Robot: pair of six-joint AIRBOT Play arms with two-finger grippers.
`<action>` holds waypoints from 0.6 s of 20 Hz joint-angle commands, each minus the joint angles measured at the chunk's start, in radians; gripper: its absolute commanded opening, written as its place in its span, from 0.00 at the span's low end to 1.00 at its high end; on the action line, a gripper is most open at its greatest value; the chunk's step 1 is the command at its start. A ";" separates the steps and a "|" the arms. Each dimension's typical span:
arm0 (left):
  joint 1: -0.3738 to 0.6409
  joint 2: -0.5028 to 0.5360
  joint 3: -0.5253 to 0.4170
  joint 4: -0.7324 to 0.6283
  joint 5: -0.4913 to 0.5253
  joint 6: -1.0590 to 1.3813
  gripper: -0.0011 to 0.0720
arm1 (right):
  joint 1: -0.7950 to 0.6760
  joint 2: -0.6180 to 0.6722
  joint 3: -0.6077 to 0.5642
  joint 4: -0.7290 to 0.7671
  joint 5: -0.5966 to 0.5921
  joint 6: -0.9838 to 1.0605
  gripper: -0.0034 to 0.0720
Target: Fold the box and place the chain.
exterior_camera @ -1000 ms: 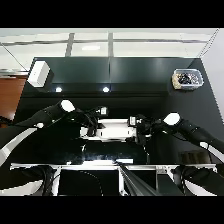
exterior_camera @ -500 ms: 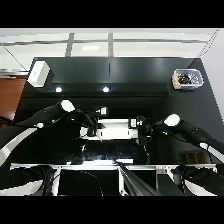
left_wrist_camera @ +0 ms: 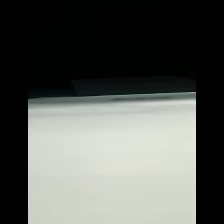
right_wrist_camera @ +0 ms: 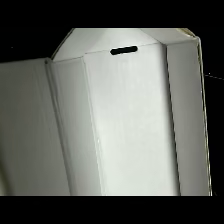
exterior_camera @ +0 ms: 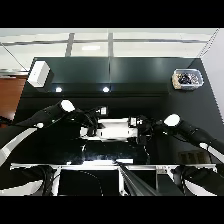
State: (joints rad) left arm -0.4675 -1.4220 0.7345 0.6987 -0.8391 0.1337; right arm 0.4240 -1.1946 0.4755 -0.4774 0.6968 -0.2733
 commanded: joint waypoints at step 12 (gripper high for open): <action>0.000 -0.001 0.000 0.000 0.000 0.000 0.05 | 0.058 -0.008 0.005 -0.031 -0.039 0.047 0.96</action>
State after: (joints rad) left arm -0.4675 -1.4223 0.7345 0.6987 -0.8394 0.1349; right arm 0.4793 -1.2011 0.4797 -0.5041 0.6632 -0.2348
